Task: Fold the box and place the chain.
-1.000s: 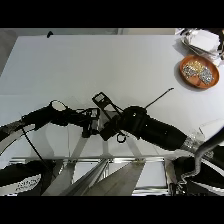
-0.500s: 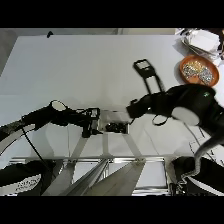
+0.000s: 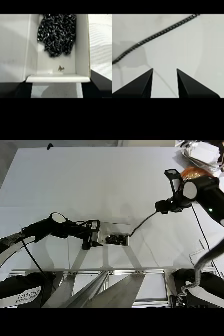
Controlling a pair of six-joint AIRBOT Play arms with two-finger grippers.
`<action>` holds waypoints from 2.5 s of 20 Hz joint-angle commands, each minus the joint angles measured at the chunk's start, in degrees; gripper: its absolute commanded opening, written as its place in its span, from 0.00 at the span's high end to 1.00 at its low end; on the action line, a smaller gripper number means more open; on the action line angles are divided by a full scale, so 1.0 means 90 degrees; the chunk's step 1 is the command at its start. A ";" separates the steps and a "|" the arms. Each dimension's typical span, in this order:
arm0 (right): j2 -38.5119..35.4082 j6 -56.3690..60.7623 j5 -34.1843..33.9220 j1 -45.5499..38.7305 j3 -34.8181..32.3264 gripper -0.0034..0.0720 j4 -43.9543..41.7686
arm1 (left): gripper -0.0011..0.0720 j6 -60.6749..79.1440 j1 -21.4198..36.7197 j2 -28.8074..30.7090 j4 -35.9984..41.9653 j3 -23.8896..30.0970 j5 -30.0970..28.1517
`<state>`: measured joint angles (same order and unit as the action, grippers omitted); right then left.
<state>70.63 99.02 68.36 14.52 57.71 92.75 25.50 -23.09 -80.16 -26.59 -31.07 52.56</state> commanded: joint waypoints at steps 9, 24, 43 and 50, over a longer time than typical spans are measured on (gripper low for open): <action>0.1428 -0.0151 -0.1027 -0.0272 0.0002 0.50 -0.0690 | 0.61 0.0002 0.0002 0.0007 -0.0002 0.0000 -0.0005; 0.1717 0.0185 -0.1331 -0.0272 0.0002 0.65 -0.0697 | 0.61 0.0002 0.0002 0.0007 0.0000 0.0000 -0.0002; 0.0347 -0.0328 -0.0801 -0.0197 0.0000 0.94 -0.0896 | 0.61 0.0002 0.0002 0.0007 0.0000 0.0000 -0.0002; -0.1817 -0.0347 -0.0566 0.1202 0.0000 0.94 -0.0867 | 0.61 0.0002 0.0002 0.0007 -0.0002 0.0000 -0.0002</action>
<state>61.49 96.09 62.70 20.10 57.69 84.62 25.52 -23.09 -80.14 -26.59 -31.07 52.56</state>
